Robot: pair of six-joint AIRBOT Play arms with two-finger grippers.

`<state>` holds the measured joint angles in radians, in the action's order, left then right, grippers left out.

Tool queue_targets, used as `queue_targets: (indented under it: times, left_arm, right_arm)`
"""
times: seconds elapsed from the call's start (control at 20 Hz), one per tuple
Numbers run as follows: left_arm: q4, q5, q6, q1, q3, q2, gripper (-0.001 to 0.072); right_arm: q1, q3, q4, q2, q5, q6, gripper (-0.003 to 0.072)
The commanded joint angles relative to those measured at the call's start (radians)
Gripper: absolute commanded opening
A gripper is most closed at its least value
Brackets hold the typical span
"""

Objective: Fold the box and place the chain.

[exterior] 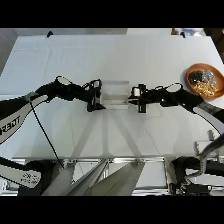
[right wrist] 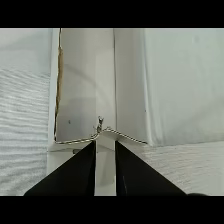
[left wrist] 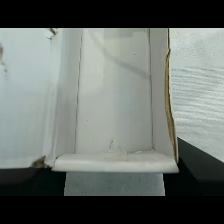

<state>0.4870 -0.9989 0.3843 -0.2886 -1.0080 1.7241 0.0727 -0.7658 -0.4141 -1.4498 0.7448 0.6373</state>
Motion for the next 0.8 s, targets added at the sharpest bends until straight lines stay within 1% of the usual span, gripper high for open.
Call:
queue_targets:
  times: [0.0, 0.25, 0.35, 0.45, 0.5, 0.55, 0.6, 0.75]
  left_arm:
    - [0.000, 0.000, 0.000, 0.000, 0.000, 0.000, 0.0145]
    - [0.000, 0.000, 0.000, 0.000, 0.000, 0.000, 0.0145]
    - [0.000, 0.000, 0.000, 0.000, 0.000, 0.000, 0.0145]
    - [0.000, 0.000, 0.000, 0.000, 0.000, 0.000, 0.0145]
    - [0.000, 0.000, 0.000, 0.000, 0.000, 0.000, 0.0145]
    - [0.000, 0.000, 0.000, 0.000, 0.000, 0.000, 0.0145]
    - [0.000, 0.000, 0.000, 0.000, 0.000, 0.000, 0.0145]
    - [0.000, 0.000, 0.000, 0.000, 0.000, 0.000, 0.0145]
  right_arm:
    - [0.001, 0.000, 0.005, -0.001, 0.002, 0.004, 0.0110]
    - [0.008, 0.000, 0.005, -0.001, 0.000, 0.004, 0.0118]
    - [0.025, 0.000, 0.005, -0.002, -0.011, 0.004, 0.0203]
    - [0.041, 0.000, 0.005, -0.009, -0.039, 0.003, 0.0204]
    - [0.043, 0.000, 0.005, -0.014, -0.045, -0.002, 0.0251]
    - [0.044, 0.000, 0.004, -0.015, -0.052, -0.008, 0.0354]
    - [0.043, 0.000, 0.005, -0.014, -0.054, -0.009, 0.0367]
    - [0.043, 0.000, 0.004, -0.014, -0.054, -0.012, 0.0354]
